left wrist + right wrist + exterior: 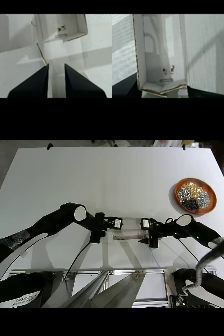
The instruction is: Fold the box and place the chain.
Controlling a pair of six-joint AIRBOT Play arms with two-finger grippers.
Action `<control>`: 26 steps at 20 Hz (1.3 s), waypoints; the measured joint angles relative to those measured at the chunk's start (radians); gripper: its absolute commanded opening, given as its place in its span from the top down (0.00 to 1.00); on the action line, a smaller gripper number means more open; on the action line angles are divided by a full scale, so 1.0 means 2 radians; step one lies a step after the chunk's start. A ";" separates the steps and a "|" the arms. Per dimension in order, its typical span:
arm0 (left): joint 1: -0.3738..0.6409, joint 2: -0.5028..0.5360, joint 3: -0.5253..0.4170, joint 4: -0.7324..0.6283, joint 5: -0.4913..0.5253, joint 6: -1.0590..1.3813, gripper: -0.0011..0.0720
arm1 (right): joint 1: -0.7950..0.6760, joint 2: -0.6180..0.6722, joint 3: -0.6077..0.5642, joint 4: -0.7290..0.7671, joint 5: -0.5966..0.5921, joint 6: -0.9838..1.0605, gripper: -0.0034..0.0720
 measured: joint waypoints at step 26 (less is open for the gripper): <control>-0.047 -0.043 0.000 -0.123 0.073 0.002 0.62 | 0.000 0.000 0.000 0.000 0.001 0.000 0.43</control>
